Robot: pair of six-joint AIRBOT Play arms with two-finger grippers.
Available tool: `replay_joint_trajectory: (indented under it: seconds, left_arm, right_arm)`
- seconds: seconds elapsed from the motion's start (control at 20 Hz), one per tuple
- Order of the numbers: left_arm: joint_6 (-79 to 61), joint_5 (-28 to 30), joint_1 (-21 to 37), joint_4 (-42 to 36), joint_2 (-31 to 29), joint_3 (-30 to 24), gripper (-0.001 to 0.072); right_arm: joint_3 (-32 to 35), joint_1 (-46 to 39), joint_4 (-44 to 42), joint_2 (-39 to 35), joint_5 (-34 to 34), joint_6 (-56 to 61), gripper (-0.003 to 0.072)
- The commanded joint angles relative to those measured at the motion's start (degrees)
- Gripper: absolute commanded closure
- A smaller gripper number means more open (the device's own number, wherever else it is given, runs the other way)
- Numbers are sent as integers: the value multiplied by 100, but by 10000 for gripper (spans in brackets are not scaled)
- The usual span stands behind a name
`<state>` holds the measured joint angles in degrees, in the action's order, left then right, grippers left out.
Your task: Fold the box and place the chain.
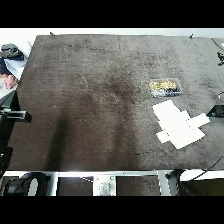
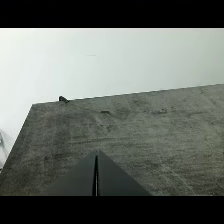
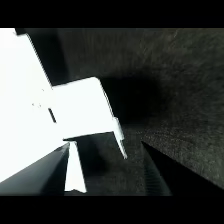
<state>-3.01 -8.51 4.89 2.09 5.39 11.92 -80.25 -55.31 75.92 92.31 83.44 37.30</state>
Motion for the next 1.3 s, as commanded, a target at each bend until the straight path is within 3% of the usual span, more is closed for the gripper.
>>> replay_joint_trajectory:
  seconds: [0.0,0.1,0.15,0.6,0.7,0.75,0.8,0.85,1.05,1.25]
  left_arm:
    - [0,0,4,0,-2,-2,697]
    - [0,0,4,0,-2,-2,697]
    - [0,0,4,0,-2,-2,697]
    - [0,0,4,0,-2,-2,697]
    - [0,2,4,0,-2,-2,697]
    - [0,0,4,0,-2,-2,697]
    - [0,0,4,0,-2,-2,697]
    - [0,2,4,0,-2,-2,697]
    - [0,2,4,0,-2,-2,697]
    - [0,0,4,0,-2,-2,697]
  right_arm:
    - [-22,0,37,352,-15,-435,253]
    - [-22,0,-31,509,-22,-651,255]
    - [-22,0,-33,601,-20,-678,310]
    - [-142,-2,-723,1434,1093,-929,315]
    - [-140,-2,-813,1499,1263,-931,477]
    - [-142,-2,-859,1517,1394,-929,496]
    - [-142,-2,-927,1515,1552,-953,639]
    - [-142,-2,-1010,1515,1794,-1211,703]
    - [74,2,-2028,1263,2022,-881,704]
    - [1320,422,-3504,400,1978,-903,705]
